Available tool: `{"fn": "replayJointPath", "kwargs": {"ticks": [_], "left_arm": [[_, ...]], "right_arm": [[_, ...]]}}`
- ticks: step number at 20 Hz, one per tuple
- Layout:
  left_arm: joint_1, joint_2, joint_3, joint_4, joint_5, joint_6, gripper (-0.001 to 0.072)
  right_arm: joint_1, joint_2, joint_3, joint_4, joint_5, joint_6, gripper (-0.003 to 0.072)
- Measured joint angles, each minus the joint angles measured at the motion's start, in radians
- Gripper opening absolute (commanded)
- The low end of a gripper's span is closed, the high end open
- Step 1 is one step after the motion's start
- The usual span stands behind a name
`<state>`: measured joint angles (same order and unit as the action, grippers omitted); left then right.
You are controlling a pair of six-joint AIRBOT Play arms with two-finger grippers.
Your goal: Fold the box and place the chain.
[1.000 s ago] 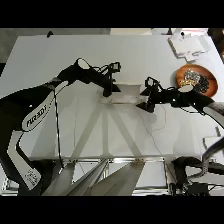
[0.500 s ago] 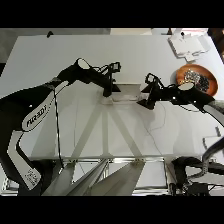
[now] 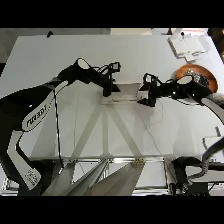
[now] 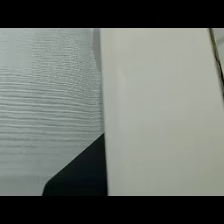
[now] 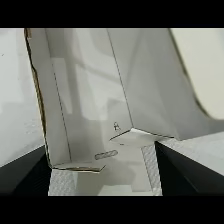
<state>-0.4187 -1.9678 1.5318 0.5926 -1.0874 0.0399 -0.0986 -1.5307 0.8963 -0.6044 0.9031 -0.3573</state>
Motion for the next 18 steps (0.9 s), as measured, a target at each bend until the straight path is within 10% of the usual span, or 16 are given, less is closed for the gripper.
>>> {"fn": "replayJointPath", "kwargs": {"ticks": [18], "left_arm": [[-0.001, 0.000, 0.000, 0.000, -0.002, 0.002, 0.0016]], "right_arm": [[-0.041, -0.063, 0.090, -0.054, 0.111, 0.027, 0.0695]]}}
